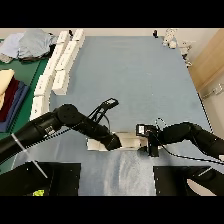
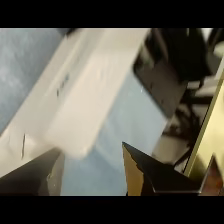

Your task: Fold the box.

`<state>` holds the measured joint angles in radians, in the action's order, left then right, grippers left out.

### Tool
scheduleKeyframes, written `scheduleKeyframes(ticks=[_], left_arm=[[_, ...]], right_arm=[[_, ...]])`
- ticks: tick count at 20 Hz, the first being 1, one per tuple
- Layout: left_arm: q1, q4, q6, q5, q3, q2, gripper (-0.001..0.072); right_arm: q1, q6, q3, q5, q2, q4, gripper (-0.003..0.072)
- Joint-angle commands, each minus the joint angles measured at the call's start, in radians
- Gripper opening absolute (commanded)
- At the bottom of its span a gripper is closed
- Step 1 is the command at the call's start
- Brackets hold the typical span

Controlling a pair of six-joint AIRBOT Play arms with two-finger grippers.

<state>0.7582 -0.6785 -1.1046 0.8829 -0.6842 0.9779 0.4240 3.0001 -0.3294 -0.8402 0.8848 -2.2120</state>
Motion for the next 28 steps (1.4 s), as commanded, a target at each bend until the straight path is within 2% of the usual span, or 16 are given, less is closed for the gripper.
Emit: scheduleKeyframes(ticks=[1,6,14,20,24,27,28], left_arm=[[0.016,0.081,-0.064,-0.188,-0.050,0.124,0.0519],[-0.045,0.081,-0.084,-0.201,-0.135,0.280,0.0519],[-0.055,0.073,-0.090,-0.192,-0.134,0.384,0.0521],[-0.056,0.073,-0.089,-0.171,-0.150,0.386,0.0520],[-0.056,0.068,-0.063,-0.060,-0.235,0.367,0.0520],[-0.080,0.015,-0.062,0.024,-0.293,0.325,0.0517],[-0.094,-0.019,-0.056,0.066,-0.306,0.308,0.0352]], right_arm=[[0.000,0.000,0.000,0.002,-0.001,0.001,0.0490],[0.000,0.000,0.000,0.002,-0.001,0.002,0.0489],[0.000,0.000,0.000,0.002,-0.001,0.002,0.0490],[0.000,0.000,0.000,0.002,-0.001,0.002,0.0490],[0.000,0.000,0.000,0.002,-0.001,0.002,0.0489],[0.000,0.000,0.000,0.002,-0.001,0.002,0.0490],[0.000,0.000,0.000,0.002,-0.001,0.002,0.0489]])
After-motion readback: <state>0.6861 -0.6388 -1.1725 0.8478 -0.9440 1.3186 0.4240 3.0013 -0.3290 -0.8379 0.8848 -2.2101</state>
